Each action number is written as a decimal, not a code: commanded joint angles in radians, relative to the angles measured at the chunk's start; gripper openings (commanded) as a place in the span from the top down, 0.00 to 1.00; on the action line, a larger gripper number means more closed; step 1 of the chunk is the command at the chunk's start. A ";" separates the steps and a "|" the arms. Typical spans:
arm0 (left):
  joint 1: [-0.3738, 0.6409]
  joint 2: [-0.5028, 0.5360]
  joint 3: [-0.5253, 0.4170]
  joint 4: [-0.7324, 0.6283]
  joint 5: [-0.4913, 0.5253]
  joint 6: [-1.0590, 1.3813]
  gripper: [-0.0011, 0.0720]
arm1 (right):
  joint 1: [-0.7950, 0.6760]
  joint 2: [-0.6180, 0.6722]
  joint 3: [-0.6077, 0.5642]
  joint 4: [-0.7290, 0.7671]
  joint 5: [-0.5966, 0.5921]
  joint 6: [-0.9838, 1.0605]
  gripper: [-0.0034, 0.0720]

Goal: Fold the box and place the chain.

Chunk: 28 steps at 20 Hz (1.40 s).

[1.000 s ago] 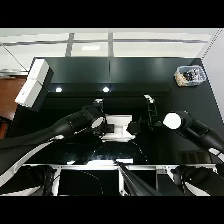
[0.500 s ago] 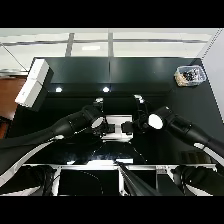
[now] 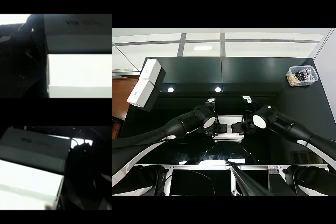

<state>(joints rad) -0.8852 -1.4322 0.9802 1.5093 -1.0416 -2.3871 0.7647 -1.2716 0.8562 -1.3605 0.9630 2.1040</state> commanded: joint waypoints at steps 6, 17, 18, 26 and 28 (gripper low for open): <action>0.000 0.000 0.001 0.000 0.002 0.001 0.94 | 0.021 -0.095 0.051 -0.029 0.051 0.084 0.65; 0.000 0.000 0.001 0.000 0.001 0.001 0.94 | 0.023 -0.103 0.051 -0.029 0.056 0.103 0.81; 0.000 0.000 0.001 0.000 0.001 0.001 0.94 | 0.023 -0.103 0.051 -0.029 0.050 0.102 0.89; 0.000 0.000 0.001 0.000 0.000 0.001 0.94 | 0.023 -0.103 0.051 -0.029 0.056 0.101 0.89; 0.000 0.000 0.001 0.000 -0.006 0.001 0.94 | 0.023 -0.103 0.051 -0.024 0.058 0.090 0.89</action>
<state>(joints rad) -0.8852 -1.4319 0.9802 1.5085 -1.0435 -2.3871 0.7868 -1.3743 0.9070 -1.3888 1.0161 2.2040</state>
